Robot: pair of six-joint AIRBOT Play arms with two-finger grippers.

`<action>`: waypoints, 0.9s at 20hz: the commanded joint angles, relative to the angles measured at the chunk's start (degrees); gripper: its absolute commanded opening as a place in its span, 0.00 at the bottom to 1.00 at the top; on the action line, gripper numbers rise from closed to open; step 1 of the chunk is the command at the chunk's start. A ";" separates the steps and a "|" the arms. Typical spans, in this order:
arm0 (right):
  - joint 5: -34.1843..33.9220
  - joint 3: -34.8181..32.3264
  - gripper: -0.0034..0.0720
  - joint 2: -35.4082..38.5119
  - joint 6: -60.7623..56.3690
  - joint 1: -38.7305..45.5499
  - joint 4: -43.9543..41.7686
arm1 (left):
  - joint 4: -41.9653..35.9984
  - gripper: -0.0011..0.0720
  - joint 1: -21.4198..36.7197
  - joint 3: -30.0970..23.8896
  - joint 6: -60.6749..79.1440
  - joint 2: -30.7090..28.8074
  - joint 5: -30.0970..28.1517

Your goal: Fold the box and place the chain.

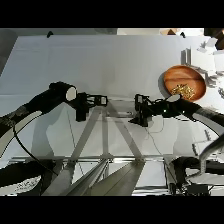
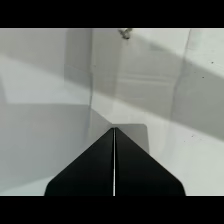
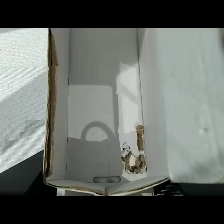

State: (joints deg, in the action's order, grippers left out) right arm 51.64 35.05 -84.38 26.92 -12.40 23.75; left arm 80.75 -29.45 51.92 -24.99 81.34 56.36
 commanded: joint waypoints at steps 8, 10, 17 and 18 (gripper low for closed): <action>0.02 0.07 0.73 0.00 -0.02 0.02 -0.02 | -27.34 0.03 3.56 -0.31 17.70 -5.16 2.40; 0.00 0.07 0.73 0.00 -0.02 0.02 -0.02 | -32.81 0.08 3.82 -0.70 22.99 -5.14 2.19; 0.00 0.07 0.73 0.00 -0.02 0.02 -0.02 | -32.68 0.75 3.85 -1.11 30.40 -4.96 -4.09; 0.00 0.07 0.73 0.00 -0.02 0.02 -0.02 | -32.70 0.75 3.85 -1.11 31.63 -4.68 -4.33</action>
State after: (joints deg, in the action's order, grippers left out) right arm 51.64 35.05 -84.38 26.92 -12.40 23.75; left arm 49.36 -25.69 50.85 2.52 76.40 54.22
